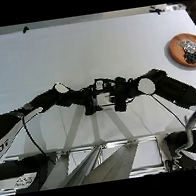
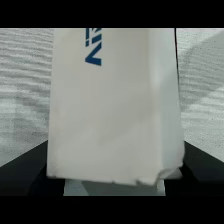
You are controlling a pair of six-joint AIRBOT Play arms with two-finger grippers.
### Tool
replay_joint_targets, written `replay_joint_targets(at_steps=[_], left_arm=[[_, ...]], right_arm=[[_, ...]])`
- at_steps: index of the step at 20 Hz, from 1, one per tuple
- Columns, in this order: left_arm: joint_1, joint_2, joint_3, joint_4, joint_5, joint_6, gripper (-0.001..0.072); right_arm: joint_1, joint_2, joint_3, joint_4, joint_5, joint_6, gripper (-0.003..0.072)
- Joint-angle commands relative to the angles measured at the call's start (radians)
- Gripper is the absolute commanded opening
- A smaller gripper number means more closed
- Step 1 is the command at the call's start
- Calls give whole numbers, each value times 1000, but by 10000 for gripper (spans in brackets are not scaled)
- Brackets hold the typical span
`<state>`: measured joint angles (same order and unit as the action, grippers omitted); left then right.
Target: Fold the box and place the chain.
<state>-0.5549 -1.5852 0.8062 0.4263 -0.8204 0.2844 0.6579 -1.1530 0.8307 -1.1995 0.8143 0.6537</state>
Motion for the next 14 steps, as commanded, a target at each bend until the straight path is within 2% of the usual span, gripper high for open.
replay_joint_targets(at_steps=[1, 14], left_arm=[[0, 0, 0, 0, 0, 1, 276], [0, 0, 0, 0, 0, 1, 276]], right_arm=[[2, 1, -7, -40, -25, 47, 200], [45, 1, -63, -28, -45, 57, 200]])
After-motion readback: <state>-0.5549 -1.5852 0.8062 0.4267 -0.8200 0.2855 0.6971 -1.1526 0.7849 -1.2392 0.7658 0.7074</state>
